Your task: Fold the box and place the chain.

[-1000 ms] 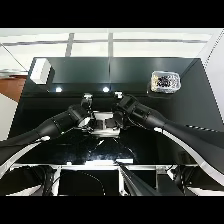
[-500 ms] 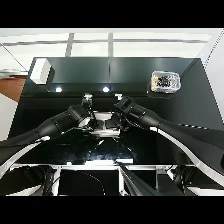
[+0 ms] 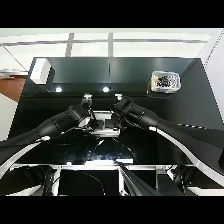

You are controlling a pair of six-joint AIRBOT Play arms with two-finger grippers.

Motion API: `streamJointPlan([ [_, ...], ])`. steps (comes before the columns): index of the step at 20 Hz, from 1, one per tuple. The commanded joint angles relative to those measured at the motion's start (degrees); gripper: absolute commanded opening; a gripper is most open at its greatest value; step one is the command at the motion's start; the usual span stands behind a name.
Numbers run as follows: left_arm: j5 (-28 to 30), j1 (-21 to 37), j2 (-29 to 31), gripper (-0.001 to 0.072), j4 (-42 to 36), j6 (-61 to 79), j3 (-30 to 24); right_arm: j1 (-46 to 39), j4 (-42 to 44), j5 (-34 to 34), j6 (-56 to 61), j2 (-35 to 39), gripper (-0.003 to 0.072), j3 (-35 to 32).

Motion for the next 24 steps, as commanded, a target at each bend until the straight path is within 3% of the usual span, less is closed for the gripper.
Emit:
streamJointPlan([
  [1, 0.0, 0.0, 0.0, 0.0028, -0.1, 0.2, 0.0, 0.0, 0.2, 1.1, 0.1, 0.0, 0.0027, 0.1],
  [7, 0.0, 0.0, 0.0, 0.0027, -0.2, 0.2, 0.0, 0.0, 0.2, 0.2, 0.5, 0.0, 0.0032, 0.1],
  [8, 0.0, 0.0, 0.0, 0.0027, -0.2, 0.2, 0.0, 0.0, 0.1, -0.3, 0.5, 0.0, 0.0103, 0.1],
  [9, 0.0, 0.0, 0.0, 0.0027, -0.2, 0.2, 0.0, 0.0, 0.1, -0.5, 0.5, 0.0, 0.0282, 0.1],
  [12, 0.0, 0.0, 0.0, 0.0028, -0.2, 0.2, 0.0, 0.0, 0.1, -0.8, 0.5, 0.0, 0.0236, 0.1],
  [14, 0.0, 0.0, 0.0, 0.0028, -0.2, 0.2, 0.0, 0.0, 0.2, -0.8, 0.4, 0.0, 0.0062, 0.1],
  [20, -0.1, 0.0, 0.0, 0.0028, -0.2, 0.2, 0.0, 0.0, 0.2, -0.7, 0.5, 0.1, 0.0038, 0.1],
  [21, 0.0, 0.0, 0.0, 0.0028, -0.2, 0.2, 0.0, 0.0, 0.2, -1.0, 0.5, 0.2, 0.0271, 0.1],
  [22, 0.0, 0.0, 0.0, 0.0027, -0.2, 0.2, 0.0, -0.1, 0.1, -1.6, 0.3, 0.4, 0.0382, 0.2],
  [24, 0.0, 0.0, 0.0, 0.0028, -0.2, 0.2, 0.0, -0.3, 0.0, -1.8, -1.7, 1.9, 0.0383, 0.3],
])
